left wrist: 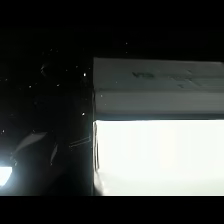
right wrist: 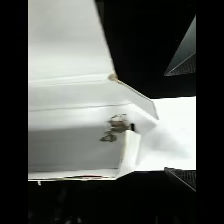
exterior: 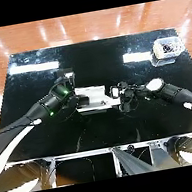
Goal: Fold the box and place the chain.
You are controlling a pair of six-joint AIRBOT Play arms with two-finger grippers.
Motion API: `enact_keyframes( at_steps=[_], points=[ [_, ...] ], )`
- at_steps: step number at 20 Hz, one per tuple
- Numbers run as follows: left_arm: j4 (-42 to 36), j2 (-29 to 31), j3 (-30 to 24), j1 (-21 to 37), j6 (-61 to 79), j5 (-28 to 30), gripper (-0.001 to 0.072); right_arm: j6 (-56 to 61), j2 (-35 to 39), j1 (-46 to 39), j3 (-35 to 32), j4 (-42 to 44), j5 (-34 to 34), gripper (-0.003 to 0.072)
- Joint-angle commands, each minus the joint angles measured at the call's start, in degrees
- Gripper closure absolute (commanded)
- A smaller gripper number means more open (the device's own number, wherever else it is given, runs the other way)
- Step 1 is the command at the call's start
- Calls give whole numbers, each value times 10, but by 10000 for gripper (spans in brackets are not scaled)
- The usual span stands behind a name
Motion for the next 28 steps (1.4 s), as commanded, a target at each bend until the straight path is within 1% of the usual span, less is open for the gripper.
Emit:
enact_keyframes(
  at_steps=[1,2,3,4,5,6,7,8,14,15,17,18,21,23,26,28],
  points=[
    [2,-1,0,-2,0,-16,684,-26,-9,23,0,43,-21,-20],
    [2,-2,0,-2,0,-15,683,-26,-10,33,0,45,-30,-18],
    [2,-2,0,-2,2,-15,684,-25,-10,40,0,45,-34,86],
    [2,-2,0,-2,5,-15,682,-25,-10,44,0,48,-34,105],
    [2,-2,0,-2,6,-15,682,-25,-10,46,0,50,-37,173],
    [2,-2,0,-2,6,-15,683,-25,-10,45,0,53,-38,392],
    [2,-2,0,-2,6,-15,683,-26,-10,46,0,53,-38,465],
    [1,-2,0,-2,6,-15,683,-26,-10,46,0,53,-38,490],
    [1,-2,0,-2,6,-15,683,-26,-10,46,0,54,-38,491],
    [1,-2,0,-2,6,-15,683,-25,-10,46,0,67,-40,490],
    [1,-2,0,-2,6,-15,682,-26,-10,46,0,128,-55,490],
    [1,-2,0,-2,6,-15,682,-26,-11,46,0,141,-62,490],
    [0,-2,0,-2,7,-15,682,-26,-14,49,0,141,-65,490],
    [-1,-2,0,-2,7,-15,683,-26,-17,66,1,141,-69,490],
    [-1,-2,0,-2,7,-15,682,-26,-30,94,5,141,-92,490],
    [-1,-2,0,-2,8,-15,682,-26,-35,97,11,143,-89,482]
  ],
)
